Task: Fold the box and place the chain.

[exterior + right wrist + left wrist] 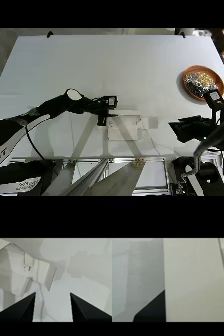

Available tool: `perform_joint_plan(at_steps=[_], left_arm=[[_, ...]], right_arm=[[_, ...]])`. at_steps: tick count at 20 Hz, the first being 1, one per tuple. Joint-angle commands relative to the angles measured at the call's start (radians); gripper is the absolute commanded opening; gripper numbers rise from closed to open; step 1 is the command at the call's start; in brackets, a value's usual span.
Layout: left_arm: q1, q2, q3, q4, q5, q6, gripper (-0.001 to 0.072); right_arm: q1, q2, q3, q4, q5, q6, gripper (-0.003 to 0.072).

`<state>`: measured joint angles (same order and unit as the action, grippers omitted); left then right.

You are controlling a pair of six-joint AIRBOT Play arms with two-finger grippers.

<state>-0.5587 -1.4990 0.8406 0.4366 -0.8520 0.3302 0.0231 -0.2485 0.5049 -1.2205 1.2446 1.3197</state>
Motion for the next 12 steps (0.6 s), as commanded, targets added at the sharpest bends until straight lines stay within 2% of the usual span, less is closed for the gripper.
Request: perform_joint_plan(at_steps=[1, 12], left_arm=[[0.008, -0.043, 0.061, 0.073, -0.068, -0.047, 0.0005], [0.008, -0.052, 0.06, 0.056, -0.011, -0.117, 0.0004]], right_arm=[[0.001, 0.001, 0.0, 0.0, -0.006, 0.0, 0.0465], [0.001, 0.001, 0.0, -0.002, -0.011, 0.0, 0.0466]])
